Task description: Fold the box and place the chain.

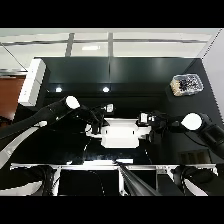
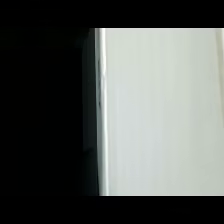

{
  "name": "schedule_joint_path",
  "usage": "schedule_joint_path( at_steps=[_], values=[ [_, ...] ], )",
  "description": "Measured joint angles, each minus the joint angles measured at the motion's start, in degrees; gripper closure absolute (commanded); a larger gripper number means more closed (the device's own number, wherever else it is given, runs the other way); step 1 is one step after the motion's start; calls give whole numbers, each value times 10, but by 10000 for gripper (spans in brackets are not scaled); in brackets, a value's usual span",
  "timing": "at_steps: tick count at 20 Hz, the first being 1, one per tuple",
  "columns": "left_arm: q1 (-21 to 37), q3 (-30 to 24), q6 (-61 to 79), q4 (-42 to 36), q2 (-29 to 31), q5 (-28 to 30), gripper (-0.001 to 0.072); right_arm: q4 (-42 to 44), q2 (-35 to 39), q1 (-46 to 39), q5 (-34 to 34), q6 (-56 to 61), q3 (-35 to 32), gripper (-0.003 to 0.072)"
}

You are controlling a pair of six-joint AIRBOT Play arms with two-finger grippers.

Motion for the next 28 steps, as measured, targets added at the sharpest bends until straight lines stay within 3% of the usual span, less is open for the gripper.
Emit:
schedule_joint_path(
  at_steps=[9,16,28],
  values=[
    [0,0,-4,0,0,-1,683,34,-38,23,7,-7,-40,17],
    [0,0,-4,0,0,-2,684,57,-46,84,-30,-11,-64,17],
    [0,0,-5,0,0,-2,683,33,-13,95,-93,23,-39,17]
  ],
)
